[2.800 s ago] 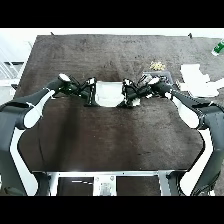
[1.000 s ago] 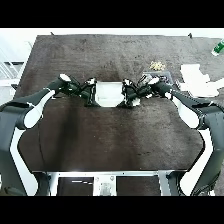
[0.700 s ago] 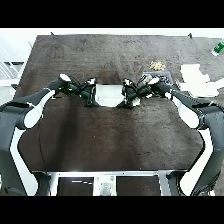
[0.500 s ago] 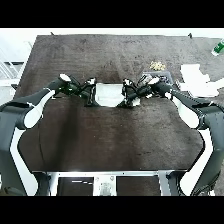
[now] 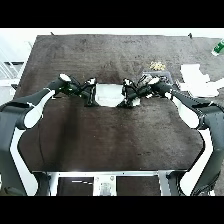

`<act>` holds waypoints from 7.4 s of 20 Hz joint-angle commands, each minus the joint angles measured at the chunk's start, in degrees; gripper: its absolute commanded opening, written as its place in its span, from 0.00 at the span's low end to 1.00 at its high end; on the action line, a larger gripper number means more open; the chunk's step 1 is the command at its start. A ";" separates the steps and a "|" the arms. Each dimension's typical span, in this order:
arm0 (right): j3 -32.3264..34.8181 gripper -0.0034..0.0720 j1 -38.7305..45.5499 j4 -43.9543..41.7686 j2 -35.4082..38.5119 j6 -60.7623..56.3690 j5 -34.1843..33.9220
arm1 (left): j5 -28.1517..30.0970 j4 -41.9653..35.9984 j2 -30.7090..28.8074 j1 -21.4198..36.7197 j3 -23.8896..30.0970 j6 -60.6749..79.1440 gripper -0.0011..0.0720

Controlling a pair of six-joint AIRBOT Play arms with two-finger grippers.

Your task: Fold the box and place the chain.

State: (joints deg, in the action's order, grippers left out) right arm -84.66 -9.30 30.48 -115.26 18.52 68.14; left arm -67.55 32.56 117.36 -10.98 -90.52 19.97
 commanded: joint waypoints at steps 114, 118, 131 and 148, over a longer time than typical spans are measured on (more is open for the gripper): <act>12.59 0.39 -5.79 11.89 16.76 -14.80 -18.67 | -0.17 -0.48 0.02 0.02 -0.02 -0.04 0.67; 12.57 0.39 -6.34 11.43 15.58 -14.75 -20.87 | -0.20 -0.50 0.02 0.02 -0.02 -0.04 0.67; 12.59 0.49 -6.71 7.02 14.58 -10.34 -21.66 | -0.20 -1.29 0.02 0.02 -0.02 -0.07 0.67; 12.59 0.11 -4.31 28.04 21.97 -31.93 -14.21 | -0.17 -1.29 0.02 0.02 -0.02 -0.17 0.67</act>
State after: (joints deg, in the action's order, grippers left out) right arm -72.07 -14.85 53.12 -95.79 -5.93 49.91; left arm -67.75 31.09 117.40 -11.00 -90.52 19.77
